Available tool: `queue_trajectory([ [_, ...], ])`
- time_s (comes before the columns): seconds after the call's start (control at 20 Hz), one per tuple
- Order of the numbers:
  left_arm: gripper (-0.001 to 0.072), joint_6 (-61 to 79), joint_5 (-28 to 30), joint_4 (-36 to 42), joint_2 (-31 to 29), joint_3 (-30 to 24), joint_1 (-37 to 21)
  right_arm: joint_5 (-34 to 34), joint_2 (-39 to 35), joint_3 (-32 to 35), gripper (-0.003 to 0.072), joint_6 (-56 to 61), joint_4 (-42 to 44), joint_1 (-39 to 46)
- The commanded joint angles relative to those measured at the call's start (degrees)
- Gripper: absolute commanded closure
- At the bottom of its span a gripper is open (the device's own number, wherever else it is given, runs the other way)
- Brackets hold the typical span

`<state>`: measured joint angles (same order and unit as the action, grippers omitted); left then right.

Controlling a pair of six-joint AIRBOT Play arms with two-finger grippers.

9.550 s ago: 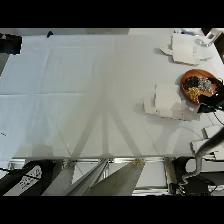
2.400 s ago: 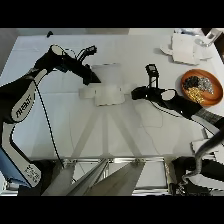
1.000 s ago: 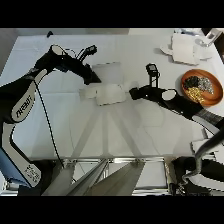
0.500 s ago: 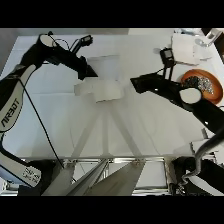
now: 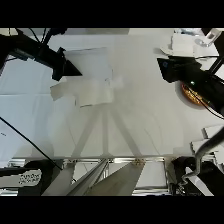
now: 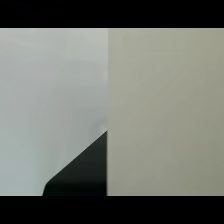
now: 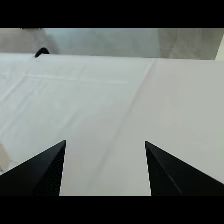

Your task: Fold the box and place the chain.

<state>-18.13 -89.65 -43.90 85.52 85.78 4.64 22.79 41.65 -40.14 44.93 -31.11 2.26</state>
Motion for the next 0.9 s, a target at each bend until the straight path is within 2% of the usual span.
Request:
queue_trajectory([
  [0.0,0.0712,3.98,4.55,-0.66,-3.80,-9.49,1.20,5.95,-0.85,-0.07,0.0155,4.74,-4.81,3.23],
  [0.15,0.0711,10.36,17.81,0.04,-3.17,-15.63,3.30,8.63,-0.79,-0.07,0.0155,9.42,-10.14,3.21],
  [0.2,0.0708,12.52,20.26,1.64,-2.19,-16.50,3.87,9.44,-0.79,-0.07,0.0155,9.77,-11.04,3.21],
  [0.35,0.0708,17.99,20.39,8.31,2.58,-16.50,5.14,9.81,-0.79,-0.07,0.0155,10.29,-11.96,3.21],
  [0.6,0.0707,25.86,19.08,8.46,9.09,-16.50,7.19,9.79,-0.79,-0.07,0.0155,10.36,-12.31,3.21],
  [0.75,0.0707,34.07,20.17,8.37,10.14,-16.50,7.63,9.79,-0.72,-0.07,0.0158,10.36,-12.44,3.21],
  [0.85,0.0708,32.92,20.68,7.67,10.58,-16.50,7.76,9.79,-0.70,-0.07,0.0159,10.36,-12.44,3.21],
])
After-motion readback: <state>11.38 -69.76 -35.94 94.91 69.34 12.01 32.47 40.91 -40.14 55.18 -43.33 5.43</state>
